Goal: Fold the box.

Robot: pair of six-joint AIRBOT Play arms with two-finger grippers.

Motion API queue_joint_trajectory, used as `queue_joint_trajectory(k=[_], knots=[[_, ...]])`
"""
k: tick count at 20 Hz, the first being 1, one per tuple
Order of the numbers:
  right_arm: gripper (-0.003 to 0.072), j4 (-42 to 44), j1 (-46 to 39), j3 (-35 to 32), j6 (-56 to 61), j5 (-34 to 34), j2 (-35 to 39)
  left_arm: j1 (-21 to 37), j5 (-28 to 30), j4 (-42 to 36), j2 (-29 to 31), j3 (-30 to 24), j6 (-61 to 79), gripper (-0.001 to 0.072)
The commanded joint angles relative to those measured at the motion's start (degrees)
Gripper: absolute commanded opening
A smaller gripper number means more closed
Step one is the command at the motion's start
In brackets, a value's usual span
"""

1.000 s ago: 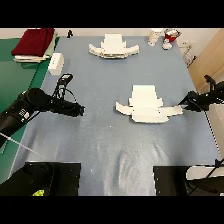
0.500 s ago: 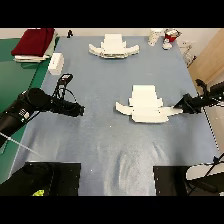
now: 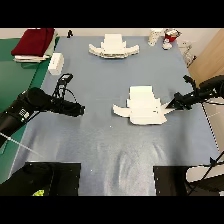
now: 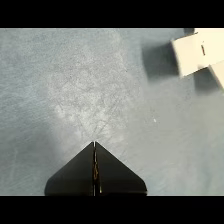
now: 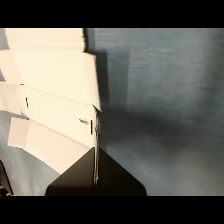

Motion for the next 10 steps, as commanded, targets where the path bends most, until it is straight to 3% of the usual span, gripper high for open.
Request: queue_joint_trajectory(k=[1, 2, 3, 4, 5, 8, 10], knots=[[-0.0001, 2.1, 4.7, -2.7, -0.2, 2.8, 4.0, 0.2, -0.5, -0.9, 0.0, 1.3, -0.1, 0.0015], [-0.0001, 2.1, 6.8, -5.0, -0.2, 5.1, 6.2, 0.6, -0.9, -1.0, 0.0, 2.1, -0.1, 0.0016], [-0.0001, 2.3, 8.9, -7.8, -0.2, 7.4, 8.6, 1.2, -1.7, -0.9, 0.0, 3.3, 0.0, 0.0062], [-0.0001, 2.6, 10.7, -10.6, -0.1, 9.4, 11.1, 2.2, -2.5, -1.0, 0.0, 4.4, 0.0, 0.0291], [-0.0002, 3.1, 12.8, -13.7, 0.3, 11.4, 13.9, 3.7, -3.8, -1.0, -0.1, 5.4, -0.4, 0.0411], [-0.0001, 5.7, 19.3, -23.5, 2.7, 18.4, 23.3, 8.9, -9.1, -3.5, -1.2, 6.4, 0.4, 0.0412], [-0.0002, 5.7, 24.5, -29.7, 6.4, 24.5, 29.7, 12.4, -14.0, -9.4, -4.0, 6.4, 5.1, 0.0412]])
